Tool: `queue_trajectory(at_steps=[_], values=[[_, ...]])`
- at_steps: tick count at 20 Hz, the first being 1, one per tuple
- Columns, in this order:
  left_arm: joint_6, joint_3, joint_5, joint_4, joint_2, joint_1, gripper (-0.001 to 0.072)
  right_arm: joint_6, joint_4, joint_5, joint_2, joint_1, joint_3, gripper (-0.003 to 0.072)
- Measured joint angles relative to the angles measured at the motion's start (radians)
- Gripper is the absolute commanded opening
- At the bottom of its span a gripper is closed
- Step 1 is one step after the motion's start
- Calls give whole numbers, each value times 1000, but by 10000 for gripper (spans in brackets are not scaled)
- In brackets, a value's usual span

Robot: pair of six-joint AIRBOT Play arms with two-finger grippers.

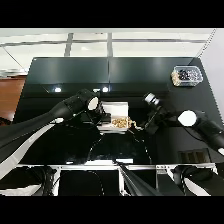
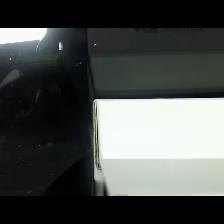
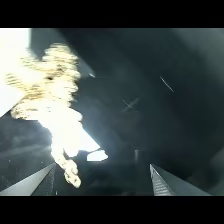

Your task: Fold the box and place the chain.

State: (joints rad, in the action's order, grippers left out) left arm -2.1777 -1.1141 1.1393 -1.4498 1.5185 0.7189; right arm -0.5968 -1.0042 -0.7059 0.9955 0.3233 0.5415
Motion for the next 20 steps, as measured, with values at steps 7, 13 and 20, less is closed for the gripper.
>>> queue_trajectory(at_steps=[7,13,20], values=[[0,0,0,0,0,0,29,709,374,55,179,48,-10,716],[0,0,0,0,0,0,28,867,511,106,248,55,-6,715],[0,0,0,0,0,0,28,855,538,134,261,56,-6,20]])
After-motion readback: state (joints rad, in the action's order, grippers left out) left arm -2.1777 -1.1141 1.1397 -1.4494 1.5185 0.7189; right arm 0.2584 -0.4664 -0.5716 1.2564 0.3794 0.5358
